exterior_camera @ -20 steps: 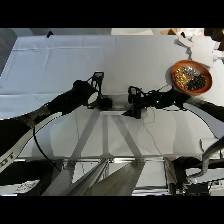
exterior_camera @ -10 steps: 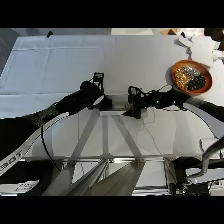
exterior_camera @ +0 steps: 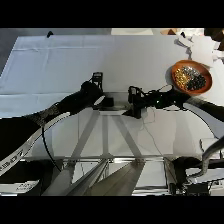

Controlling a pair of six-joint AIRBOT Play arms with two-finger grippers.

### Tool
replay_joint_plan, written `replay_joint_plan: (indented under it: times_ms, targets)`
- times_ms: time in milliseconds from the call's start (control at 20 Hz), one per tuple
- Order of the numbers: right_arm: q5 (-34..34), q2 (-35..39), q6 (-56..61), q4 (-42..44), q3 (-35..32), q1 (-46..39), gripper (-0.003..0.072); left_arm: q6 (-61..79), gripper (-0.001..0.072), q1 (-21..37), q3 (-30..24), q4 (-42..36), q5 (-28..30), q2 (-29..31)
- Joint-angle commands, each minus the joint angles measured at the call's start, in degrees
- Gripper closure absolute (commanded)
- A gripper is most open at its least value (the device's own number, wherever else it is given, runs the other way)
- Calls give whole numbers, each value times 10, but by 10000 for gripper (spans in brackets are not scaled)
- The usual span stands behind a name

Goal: Fold the box and place the chain.

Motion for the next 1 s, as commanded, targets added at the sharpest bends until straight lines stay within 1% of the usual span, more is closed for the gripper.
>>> replay_joint_plan:
  times_ms: [0,250,300,350,450,500,600,750,850,950]
  targets:
    - [3,0,0,1,0,0,170,-7,702,0,0,-10,4,0]
    - [3,0,0,1,0,0,170,-7,701,3,0,-25,4,0]
    - [3,0,0,1,0,0,170,-7,674,3,1,-27,4,0]
    - [3,0,0,1,0,0,170,-7,606,3,1,-33,4,1]
    - [3,0,0,1,0,0,170,-7,248,15,0,-70,6,7]
    - [3,0,0,1,0,0,170,-4,203,24,0,-91,6,12]
    - [3,0,0,1,0,0,170,23,202,47,0,-141,6,29]
    - [3,0,0,1,0,0,170,110,201,79,0,-212,-6,60]
    - [3,0,0,1,0,0,170,184,201,99,0,-244,-31,84]
    - [3,0,0,1,0,0,170,256,201,118,0,-249,-69,107]
